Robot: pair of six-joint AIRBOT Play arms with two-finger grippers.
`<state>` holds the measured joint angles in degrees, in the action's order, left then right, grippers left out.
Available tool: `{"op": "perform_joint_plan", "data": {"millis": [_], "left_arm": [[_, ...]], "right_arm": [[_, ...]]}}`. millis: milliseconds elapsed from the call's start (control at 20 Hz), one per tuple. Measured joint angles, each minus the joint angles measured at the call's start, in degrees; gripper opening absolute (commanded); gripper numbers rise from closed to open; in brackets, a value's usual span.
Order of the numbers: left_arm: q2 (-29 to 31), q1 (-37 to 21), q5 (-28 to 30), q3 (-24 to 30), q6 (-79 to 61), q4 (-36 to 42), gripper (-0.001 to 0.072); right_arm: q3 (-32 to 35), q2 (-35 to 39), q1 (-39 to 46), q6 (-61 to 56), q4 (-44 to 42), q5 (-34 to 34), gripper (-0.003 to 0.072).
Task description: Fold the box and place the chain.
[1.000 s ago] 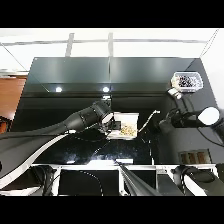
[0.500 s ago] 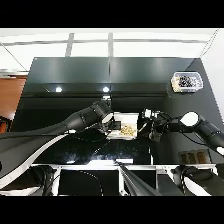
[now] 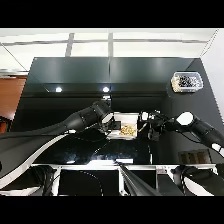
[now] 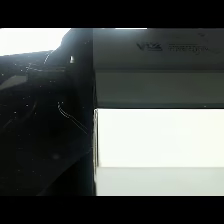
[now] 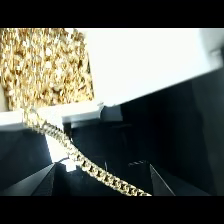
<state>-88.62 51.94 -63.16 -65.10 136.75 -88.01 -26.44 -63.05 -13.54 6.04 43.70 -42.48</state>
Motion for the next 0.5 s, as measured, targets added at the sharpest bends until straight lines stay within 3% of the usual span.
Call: {"op": "perform_joint_plan", "data": {"millis": [250,300,400,450,500], "left_arm": [[0.0,0.0,0.0,0.0,0.0,0.0,0.0029],[0.0,0.0,0.0,0.0,0.0,0.0,0.0029],[0.0,0.0,0.0,0.0,0.0,0.0,0.0029],[0.0,0.0,0.0,0.0,0.0,0.0,0.0029],[0.0,0.0,0.0,0.0,0.0,0.0,0.0029]], "right_arm": [[0.0,-0.6,-0.1,0.5,0.8,0.6,0.0719],[0.0,-0.6,-0.1,0.5,0.9,0.7,0.0660],[0.0,-0.7,-0.2,0.5,1.2,0.8,0.0381],[0.0,-0.7,-0.2,0.5,1.3,0.7,0.0168],[0.0,-0.7,-0.2,0.5,1.4,0.5,0.0012]]}}
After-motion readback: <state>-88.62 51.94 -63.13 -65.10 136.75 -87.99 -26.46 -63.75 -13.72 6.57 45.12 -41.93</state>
